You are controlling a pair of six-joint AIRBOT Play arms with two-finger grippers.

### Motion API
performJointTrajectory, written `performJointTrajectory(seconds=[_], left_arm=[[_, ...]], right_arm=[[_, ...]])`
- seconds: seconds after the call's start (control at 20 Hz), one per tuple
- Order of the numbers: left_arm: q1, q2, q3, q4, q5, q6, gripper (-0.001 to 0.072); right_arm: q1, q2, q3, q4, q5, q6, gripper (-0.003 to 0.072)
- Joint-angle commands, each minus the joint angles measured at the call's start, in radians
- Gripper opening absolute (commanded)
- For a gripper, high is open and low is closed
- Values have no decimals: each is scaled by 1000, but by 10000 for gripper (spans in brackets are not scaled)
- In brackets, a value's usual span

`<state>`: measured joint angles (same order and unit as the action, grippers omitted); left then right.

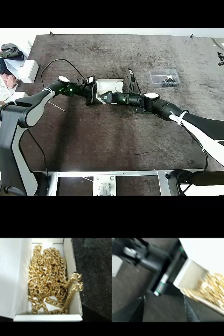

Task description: Fold the box and place the chain.

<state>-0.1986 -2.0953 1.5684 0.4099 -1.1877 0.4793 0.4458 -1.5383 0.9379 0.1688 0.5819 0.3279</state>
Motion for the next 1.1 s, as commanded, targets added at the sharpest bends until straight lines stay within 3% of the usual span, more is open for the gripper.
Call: performJointTrajectory(seconds=[0.0,0.4,0.45,0.5,0.65,1.05], left_arm=[[0,0,0,0,1,0,264],[0,0,0,0,2,0,263],[0,0,0,0,2,0,263],[0,0,0,0,2,0,264],[0,0,0,0,2,0,264],[0,0,0,0,2,0,263]], right_arm=[[2,4,-71,-11,29,25,558],[43,-119,-8,-2,-92,11,559],[43,-119,-7,23,-99,-7,575],[45,-119,-7,57,-99,-41,718],[46,-120,-7,161,-93,-108,712],[50,-120,-7,227,-61,-129,712]])
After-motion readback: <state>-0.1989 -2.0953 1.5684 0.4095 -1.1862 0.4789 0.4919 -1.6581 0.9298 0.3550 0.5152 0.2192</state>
